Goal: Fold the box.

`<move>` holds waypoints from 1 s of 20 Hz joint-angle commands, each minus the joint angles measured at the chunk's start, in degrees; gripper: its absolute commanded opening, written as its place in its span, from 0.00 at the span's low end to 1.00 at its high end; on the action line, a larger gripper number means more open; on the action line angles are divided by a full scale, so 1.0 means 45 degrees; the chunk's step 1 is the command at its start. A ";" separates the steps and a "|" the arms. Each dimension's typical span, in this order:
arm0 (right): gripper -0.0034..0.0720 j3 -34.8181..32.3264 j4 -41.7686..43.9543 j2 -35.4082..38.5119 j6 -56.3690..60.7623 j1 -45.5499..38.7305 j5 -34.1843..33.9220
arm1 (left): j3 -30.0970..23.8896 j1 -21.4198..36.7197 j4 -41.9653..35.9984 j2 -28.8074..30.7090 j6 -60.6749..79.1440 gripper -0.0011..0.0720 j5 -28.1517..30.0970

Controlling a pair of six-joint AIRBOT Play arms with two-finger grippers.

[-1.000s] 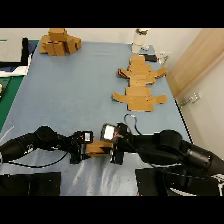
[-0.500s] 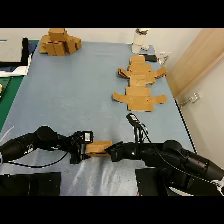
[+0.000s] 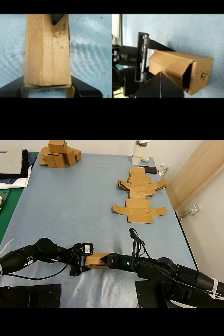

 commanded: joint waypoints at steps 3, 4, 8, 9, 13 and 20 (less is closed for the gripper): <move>0.05 -0.0044 -0.0068 -0.0607 0.0092 0.0053 -0.0296 | 0.0000 -0.0005 0.0000 0.0010 0.0000 0.73 0.0005; 0.05 -0.0049 -0.0151 -0.0719 0.0092 0.0053 -0.0316 | 0.0000 -0.0005 0.0000 0.0010 0.0000 0.73 0.0005; 0.05 -0.0044 -0.0204 -0.1258 0.0087 0.0063 -0.0311 | 0.0000 -0.0005 0.0000 0.0010 0.0000 0.73 -0.0005; 0.05 -0.0049 -0.0209 -0.1268 0.0087 0.0131 -0.0267 | 0.0000 -0.0005 0.0000 0.0010 0.0000 0.73 0.0000; 0.05 0.0005 -0.0335 -0.1112 -0.0029 0.0204 -0.0248 | 0.0000 -0.0005 0.0000 0.0010 0.0000 0.73 0.0000; 0.05 0.1593 -0.4998 0.0573 0.0631 -0.0957 -0.2793 | 0.0000 -0.0005 0.0000 0.0010 0.0000 0.73 0.0000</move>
